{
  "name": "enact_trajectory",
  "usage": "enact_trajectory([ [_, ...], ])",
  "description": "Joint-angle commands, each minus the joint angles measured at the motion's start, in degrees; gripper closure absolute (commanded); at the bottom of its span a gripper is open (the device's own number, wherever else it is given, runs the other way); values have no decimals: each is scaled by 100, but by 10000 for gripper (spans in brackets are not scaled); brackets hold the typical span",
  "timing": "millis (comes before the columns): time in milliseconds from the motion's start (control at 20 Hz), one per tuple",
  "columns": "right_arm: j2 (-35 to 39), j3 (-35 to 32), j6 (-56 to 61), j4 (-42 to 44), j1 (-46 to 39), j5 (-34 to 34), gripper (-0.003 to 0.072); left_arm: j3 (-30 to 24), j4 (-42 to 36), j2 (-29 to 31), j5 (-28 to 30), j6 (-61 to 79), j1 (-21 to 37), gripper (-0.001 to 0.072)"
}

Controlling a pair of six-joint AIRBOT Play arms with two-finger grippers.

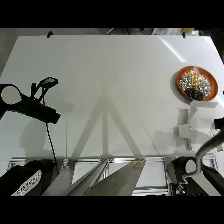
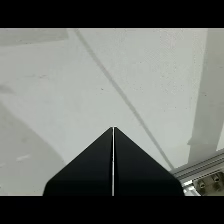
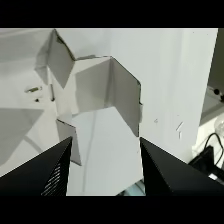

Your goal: Fold the box and place the chain.

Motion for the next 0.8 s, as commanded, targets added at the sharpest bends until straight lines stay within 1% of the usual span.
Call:
enact_trajectory([
  [0, -380, 20, -48, -133, -643, -219, 254, 0, -4, 4, 0, 2, -2, 702],
  [100, -570, 20, -92, -136, -881, -356, 255, -2, -11, 4, 0, 2, -4, 702],
  [200, -730, 20, -118, -136, -1043, -638, 264, -2, -13, 4, 0, 2, -2, 702],
  [250, -774, 20, -201, -116, -1084, -815, 299, -2, -13, 4, 0, 2, -2, 702],
  [300, -798, 20, -249, -114, -1091, -1023, 305, -2, -13, 4, 0, 2, -2, 702],
  [400, -861, 20, -254, -37, -1091, -1377, 405, 0, -13, 4, 0, 2, -2, 702],
  [550, -1248, 20, -229, -55, -1091, -1370, 405, 0, -13, 4, 0, 2, -2, 702],
  [600, -1349, 20, -199, -55, -1091, -1314, 426, -2, -13, 4, 0, 2, -2, 702],
  [700, -1366, 28, -205, -50, -1075, -1259, 674, 0, -13, 4, 0, 2, -2, 702],
  [750, -1327, 28, -240, -31, -1027, -1178, 675, -2, -13, 4, 0, 2, -2, 702],
])
